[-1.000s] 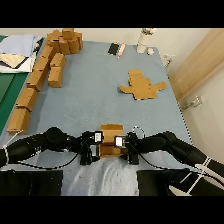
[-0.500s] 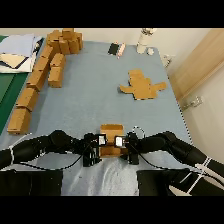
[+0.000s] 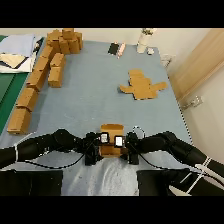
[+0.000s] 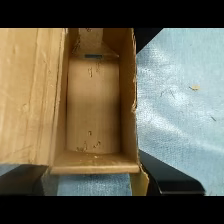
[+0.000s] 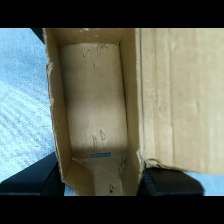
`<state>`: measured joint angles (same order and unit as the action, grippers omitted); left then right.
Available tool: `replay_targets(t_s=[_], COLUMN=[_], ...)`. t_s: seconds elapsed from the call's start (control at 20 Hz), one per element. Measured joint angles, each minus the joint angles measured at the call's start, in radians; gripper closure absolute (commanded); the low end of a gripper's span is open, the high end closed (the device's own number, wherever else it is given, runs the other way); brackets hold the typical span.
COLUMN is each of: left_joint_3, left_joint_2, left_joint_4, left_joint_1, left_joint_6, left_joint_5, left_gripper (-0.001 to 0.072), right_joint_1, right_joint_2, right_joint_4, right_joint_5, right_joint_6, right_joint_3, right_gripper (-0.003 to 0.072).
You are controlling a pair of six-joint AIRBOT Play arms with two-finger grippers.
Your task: Fold the box.
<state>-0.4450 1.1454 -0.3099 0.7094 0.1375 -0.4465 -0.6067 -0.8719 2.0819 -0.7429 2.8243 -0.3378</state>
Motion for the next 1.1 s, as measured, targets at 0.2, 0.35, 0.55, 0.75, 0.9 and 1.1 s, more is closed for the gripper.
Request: replay_targets(t_s=[0.2,0.35,0.55,0.75,0.9,1.1], left_joint_3=[-0.007,-0.009,-0.009,-0.009,-0.009,-0.009], left_joint_2=[0.007,0.008,0.011,0.011,0.011,0.011], left_joint_4=[-0.002,-0.002,-0.001,0.0,0.0,0.0], left_joint_1=[0.0,0.001,0.001,0.001,0.001,0.001], left_joint_6=[-0.01,-0.014,-0.016,-0.017,-0.017,-0.017], left_joint_5=[0.0,0.001,0.001,0.002,0.002,0.002], left_gripper=[0.0257,0.0256,0.0256,0.0257,0.0257,0.0257], right_joint_1=[0.0,0.0,0.0,0.0,0.0,0.0], right_joint_2=[0.0,0.0,0.0,0.0,0.0,0.0], right_joint_4=[0.0,0.0,0.0,0.0,0.0,0.0], right_joint_5=[0.0,0.0,0.0,0.0,0.0,0.0], right_joint_6=[0.001,0.003,0.003,0.003,0.003,0.004], right_joint_3=[0.0,0.0,0.0,0.0,0.0,0.0], right_gripper=[0.0178,0.0178,0.0178,0.0178,0.0178,0.0178])
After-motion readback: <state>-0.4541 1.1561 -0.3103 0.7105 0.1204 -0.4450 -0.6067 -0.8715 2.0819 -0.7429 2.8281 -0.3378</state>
